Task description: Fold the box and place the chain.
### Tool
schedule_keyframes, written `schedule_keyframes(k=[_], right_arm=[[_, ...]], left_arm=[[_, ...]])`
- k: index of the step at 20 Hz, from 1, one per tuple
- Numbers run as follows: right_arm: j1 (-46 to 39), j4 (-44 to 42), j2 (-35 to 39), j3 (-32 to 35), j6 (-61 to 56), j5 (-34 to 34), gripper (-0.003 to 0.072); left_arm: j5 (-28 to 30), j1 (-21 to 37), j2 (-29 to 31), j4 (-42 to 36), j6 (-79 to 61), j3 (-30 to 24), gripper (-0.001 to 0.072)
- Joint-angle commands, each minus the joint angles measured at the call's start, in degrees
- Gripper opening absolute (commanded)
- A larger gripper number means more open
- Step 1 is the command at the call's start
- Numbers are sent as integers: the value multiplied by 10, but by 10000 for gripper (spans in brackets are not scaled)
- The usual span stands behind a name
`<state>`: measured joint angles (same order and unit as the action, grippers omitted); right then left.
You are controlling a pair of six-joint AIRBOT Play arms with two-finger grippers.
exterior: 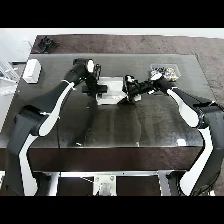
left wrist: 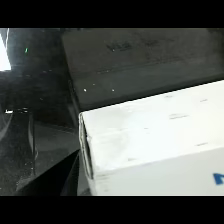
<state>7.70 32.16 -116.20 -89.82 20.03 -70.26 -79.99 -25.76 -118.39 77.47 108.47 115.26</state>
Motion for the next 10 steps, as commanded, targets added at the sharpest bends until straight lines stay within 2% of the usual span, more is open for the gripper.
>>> schedule_keyframes(k=[1, 10], right_arm=[[0, 0, 0, 0, 0, -1, 569], [0, 0, 0, 0, 0, -1, 569]], left_arm=[[0, -2, 0, 2, -5, 0, 328], [-5, -2, 0, 8, -12, 0, 327]])
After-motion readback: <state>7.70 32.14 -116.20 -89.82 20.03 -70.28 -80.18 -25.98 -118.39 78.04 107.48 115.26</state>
